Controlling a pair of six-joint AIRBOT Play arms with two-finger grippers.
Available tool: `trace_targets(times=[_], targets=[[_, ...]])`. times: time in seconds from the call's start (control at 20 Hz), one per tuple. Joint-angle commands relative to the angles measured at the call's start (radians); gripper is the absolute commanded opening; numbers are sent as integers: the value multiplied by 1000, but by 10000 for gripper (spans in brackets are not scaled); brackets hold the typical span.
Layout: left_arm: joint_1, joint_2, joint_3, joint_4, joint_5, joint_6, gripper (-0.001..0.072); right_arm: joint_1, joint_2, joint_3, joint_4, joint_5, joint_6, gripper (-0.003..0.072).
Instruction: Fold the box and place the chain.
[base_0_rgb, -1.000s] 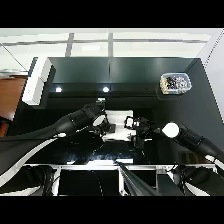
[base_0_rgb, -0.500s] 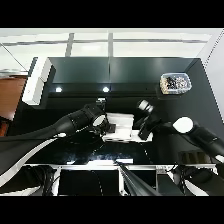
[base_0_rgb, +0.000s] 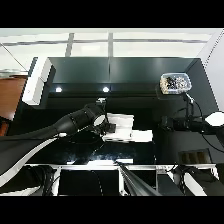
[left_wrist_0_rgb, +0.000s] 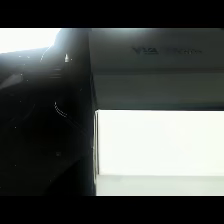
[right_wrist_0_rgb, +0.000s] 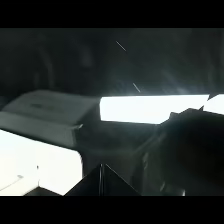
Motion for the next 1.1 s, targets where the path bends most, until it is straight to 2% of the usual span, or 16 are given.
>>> trace_targets(times=[0.0, 0.15, 0.3, 0.5, 0.75, 0.8, 0.85, 0.9, 1.05], targets=[[0, -5, -1, 2, -3, 4, 34, -49, 2, -58, -21, 72, 159, 38], [0, -5, -1, 2, -3, 6, 34, -39, 0, -119, -9, 50, 179, 38], [0, -5, -1, 2, -2, 6, 34, 39, -27, -145, 4, 8, 193, 38], [0, -5, -1, 2, 6, 6, 34, 178, -122, -143, 149, -123, 188, 38], [0, -5, -1, -1, 10, 6, 34, 267, -172, -135, 296, -176, 66, 39], [0, -5, -1, -1, 10, 6, 34, 267, -172, -124, 311, -163, 50, 104], [0, -5, -1, -1, 10, 6, 34, 267, -172, -106, 309, -140, 49, 378], [0, -5, -1, -1, 8, 6, 34, 267, -172, -81, 296, -104, 43, 548], [0, -5, -1, -1, 6, 6, 34, 267, -172, 1, 248, 7, 15, 554]])
